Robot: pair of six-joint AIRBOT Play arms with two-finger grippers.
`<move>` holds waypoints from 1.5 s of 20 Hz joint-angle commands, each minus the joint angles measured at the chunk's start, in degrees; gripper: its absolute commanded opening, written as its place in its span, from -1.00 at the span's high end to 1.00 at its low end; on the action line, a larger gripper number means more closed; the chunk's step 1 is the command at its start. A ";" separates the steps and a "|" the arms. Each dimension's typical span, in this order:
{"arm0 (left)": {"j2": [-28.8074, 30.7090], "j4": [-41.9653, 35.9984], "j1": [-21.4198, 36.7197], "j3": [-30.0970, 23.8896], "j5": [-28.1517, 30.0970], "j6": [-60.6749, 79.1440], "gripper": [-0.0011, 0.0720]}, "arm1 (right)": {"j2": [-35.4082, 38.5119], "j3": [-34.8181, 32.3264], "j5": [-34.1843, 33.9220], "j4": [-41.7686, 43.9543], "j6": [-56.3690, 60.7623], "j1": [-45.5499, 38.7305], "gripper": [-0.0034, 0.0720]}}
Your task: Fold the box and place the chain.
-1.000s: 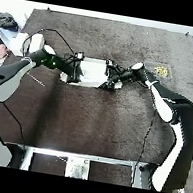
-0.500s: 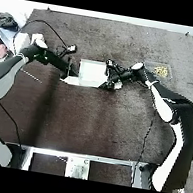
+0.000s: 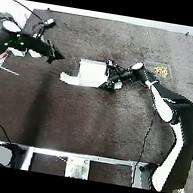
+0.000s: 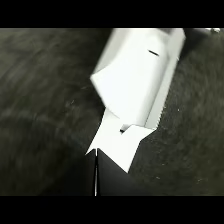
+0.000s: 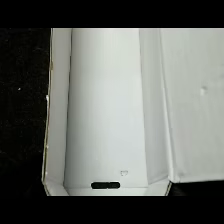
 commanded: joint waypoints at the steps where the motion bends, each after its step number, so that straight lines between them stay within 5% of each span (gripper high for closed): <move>1: 2.84 0.33 3.17 -6.58 6.05 -15.91 0.95 | -0.04 0.02 0.02 0.00 0.02 0.04 -0.18; 8: 1.51 0.37 3.98 -17.40 13.92 -30.40 0.95 | -0.04 0.02 0.02 0.02 0.02 0.04 -0.18; 18: -7.19 -3.74 1.75 -17.81 12.81 -33.00 0.94 | -0.04 0.02 -0.02 0.00 0.02 0.04 -0.18; 30: -9.81 -21.49 -3.54 -17.77 8.22 -25.38 0.93 | -0.04 0.02 0.02 0.00 0.02 0.04 -0.18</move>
